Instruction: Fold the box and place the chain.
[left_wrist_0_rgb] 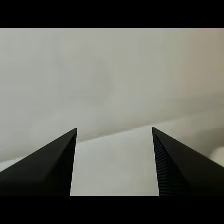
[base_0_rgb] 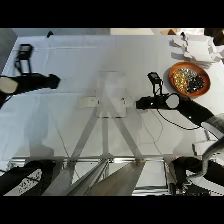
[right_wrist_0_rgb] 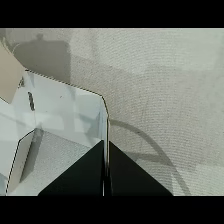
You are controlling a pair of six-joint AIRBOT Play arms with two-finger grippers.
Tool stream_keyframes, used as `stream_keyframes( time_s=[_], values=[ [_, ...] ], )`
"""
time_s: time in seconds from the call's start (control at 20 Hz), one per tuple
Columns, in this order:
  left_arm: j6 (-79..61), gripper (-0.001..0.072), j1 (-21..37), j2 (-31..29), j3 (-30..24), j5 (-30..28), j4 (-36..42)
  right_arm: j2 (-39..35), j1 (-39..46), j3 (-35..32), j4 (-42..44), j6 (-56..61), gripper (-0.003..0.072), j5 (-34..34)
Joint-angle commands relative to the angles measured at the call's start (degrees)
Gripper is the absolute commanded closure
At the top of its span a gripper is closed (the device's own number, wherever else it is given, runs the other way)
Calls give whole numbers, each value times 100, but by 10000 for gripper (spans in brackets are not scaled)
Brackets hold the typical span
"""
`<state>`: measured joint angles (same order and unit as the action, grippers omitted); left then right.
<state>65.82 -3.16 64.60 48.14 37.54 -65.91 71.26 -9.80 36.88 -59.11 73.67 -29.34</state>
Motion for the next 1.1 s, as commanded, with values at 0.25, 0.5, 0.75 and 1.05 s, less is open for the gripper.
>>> stream_keyframes(
  time_s=[0.25, 0.5, 0.75, 1.05],
  values=[
    [-3121, 51, -719, 2135, 2271, 2214, 1786, 4, -7, -2, 0, 0, 675, 4],
    [-3499, 51, -728, 3373, 3464, 3877, 2146, 4, -7, -2, -2, 0, 675, 4],
    [-3781, 9, -730, 4172, 3886, 4260, 2903, 4, -7, 0, -2, 0, 675, 4],
    [-4518, 13, -874, 4212, 3888, 4197, 2756, 4, -7, -2, -2, 0, 675, 4]
  ],
)
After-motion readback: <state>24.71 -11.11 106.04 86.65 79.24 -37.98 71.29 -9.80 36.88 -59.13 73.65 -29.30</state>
